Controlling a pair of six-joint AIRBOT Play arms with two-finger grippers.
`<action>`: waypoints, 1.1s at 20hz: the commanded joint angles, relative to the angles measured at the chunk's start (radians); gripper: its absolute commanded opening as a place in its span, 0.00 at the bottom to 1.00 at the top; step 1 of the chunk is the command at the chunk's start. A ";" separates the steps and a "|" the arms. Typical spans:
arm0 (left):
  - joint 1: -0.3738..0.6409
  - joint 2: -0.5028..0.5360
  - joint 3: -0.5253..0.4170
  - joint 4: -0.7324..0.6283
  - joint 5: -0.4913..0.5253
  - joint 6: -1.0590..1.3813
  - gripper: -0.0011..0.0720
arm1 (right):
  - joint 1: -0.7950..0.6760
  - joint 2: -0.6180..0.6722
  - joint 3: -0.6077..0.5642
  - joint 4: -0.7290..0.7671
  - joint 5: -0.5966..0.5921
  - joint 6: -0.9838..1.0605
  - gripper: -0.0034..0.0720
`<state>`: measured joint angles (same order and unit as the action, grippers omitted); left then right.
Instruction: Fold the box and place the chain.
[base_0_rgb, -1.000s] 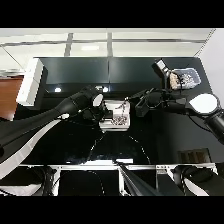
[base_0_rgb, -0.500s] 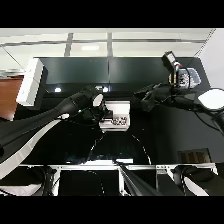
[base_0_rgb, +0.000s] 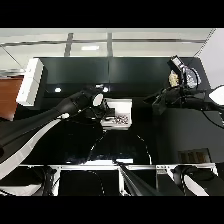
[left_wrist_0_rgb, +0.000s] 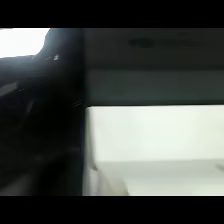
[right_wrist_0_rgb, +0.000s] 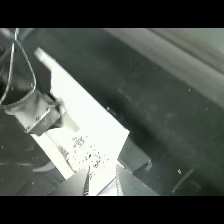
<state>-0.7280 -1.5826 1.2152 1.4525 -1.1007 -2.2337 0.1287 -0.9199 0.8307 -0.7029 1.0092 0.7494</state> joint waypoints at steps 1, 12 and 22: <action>-0.010 0.035 0.018 0.007 0.022 -0.019 0.73 | -0.006 0.001 0.000 -0.010 0.053 0.003 0.32; 0.423 0.537 -0.467 -0.039 0.168 0.245 0.73 | -0.006 0.001 0.000 -0.076 0.023 0.052 0.32; 0.510 0.346 -0.587 -0.862 -0.030 2.131 1.00 | -0.006 0.001 0.000 -0.077 -0.008 0.100 0.32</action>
<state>-0.1902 -1.1942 0.6434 0.7078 -1.1267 -0.5934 0.1230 -0.9199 0.8307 -0.7780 1.0058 0.8379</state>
